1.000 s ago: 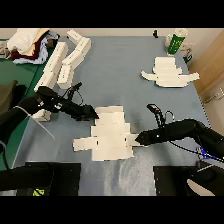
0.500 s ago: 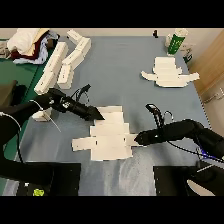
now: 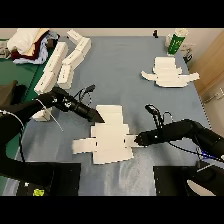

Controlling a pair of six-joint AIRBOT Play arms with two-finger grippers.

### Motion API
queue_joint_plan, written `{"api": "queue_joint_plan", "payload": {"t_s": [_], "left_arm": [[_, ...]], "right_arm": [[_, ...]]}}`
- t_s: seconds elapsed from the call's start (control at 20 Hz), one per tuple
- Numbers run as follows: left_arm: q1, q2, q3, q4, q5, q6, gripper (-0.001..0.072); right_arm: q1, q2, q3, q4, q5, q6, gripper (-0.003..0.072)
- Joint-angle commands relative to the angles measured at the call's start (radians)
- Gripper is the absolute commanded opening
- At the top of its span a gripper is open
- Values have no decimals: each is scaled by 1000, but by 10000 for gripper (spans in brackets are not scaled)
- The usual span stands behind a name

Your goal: Fold the box.

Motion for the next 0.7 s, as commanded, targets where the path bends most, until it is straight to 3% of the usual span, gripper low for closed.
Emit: {"api": "queue_joint_plan", "payload": {"t_s": [0.0,0.25,0.3,0.35,0.4,0.5,0.65], "left_arm": [[-2,-1,3,21,-10,31,15],[-2,-1,17,19,1,104,15],[-3,1,34,11,-2,150,13],[-4,8,47,-11,0,204,13],[-7,21,55,-60,0,283,13],[-21,56,56,-155,8,433,13],[-77,109,47,-171,79,557,11]], "right_arm": [[-2,0,0,-4,7,0,2],[-7,0,25,-63,49,1,5],[-7,0,45,-150,48,16,91],[-7,0,66,-254,48,72,241],[-7,0,88,-401,47,171,300],[-7,0,124,-672,40,391,302],[-7,0,159,-886,40,571,302]]}}
